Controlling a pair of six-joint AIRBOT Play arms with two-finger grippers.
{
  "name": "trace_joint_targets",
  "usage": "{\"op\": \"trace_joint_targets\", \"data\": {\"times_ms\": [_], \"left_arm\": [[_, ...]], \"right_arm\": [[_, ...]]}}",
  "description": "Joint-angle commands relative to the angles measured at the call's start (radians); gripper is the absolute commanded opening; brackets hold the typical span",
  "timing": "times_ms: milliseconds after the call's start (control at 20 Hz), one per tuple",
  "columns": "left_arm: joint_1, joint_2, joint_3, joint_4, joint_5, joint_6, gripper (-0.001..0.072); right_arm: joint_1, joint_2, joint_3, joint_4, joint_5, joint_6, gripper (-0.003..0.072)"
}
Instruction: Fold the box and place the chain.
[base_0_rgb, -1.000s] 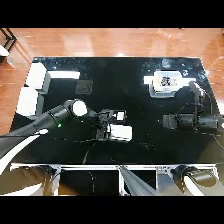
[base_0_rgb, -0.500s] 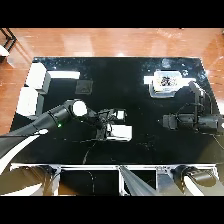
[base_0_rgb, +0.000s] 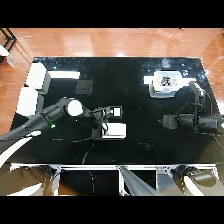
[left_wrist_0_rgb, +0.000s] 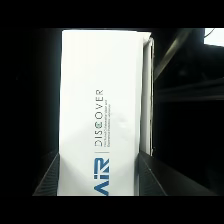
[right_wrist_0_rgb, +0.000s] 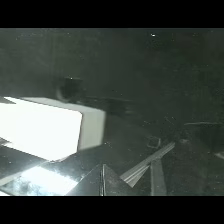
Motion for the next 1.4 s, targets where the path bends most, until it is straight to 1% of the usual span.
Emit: {"op": "trace_joint_targets", "data": {"times_ms": [0,100,200,500,600,750,950,1100,1250,1350], "left_arm": [[0.064,0.051,0.001,0.026,-0.075,-0.087,0.0354],[0.126,0.083,0.001,0.035,-0.142,-0.129,0.0354],[0.198,0.114,0.001,0.074,-0.208,-0.22,0.0354],[0.411,0.209,-0.002,0.256,-0.448,-0.468,0.0354],[0.474,0.248,-0.013,0.321,-0.494,-0.525,0.0354],[0.587,0.315,-0.032,0.357,-0.509,-0.59,0.0355],[0.798,0.418,-0.034,0.468,-0.492,-0.648,0.0363],[1.028,0.491,-0.049,0.504,-0.462,-0.648,0.0364],[1.264,0.501,-0.05,0.485,-0.475,-0.626,0.0364],[1.377,0.499,-0.06,0.447,-0.469,-0.582,0.0364]], "right_arm": [[0.0,0.0,0.0,-0.007,0.0,0.0,0.0021],[0.0,0.0,0.0,-0.007,0.0,0.0,0.0021],[0.0,0.001,0.0,-0.007,0.0,0.0,0.0021],[0.0,0.0,0.0,-0.007,-0.004,-0.001,0.0021],[0.0,0.001,0.0,-0.007,-0.005,-0.005,0.0021],[0.0,0.001,0.0,-0.007,-0.009,-0.009,0.0021],[0.0,0.001,0.0,-0.007,-0.031,-0.039,0.0021],[0.0,0.001,0.0,-0.007,-0.049,-0.051,0.0021],[0.0,0.001,0.0,-0.007,-0.056,-0.053,0.0021],[0.0,0.001,0.0,-0.007,-0.063,-0.061,0.0021]]}}
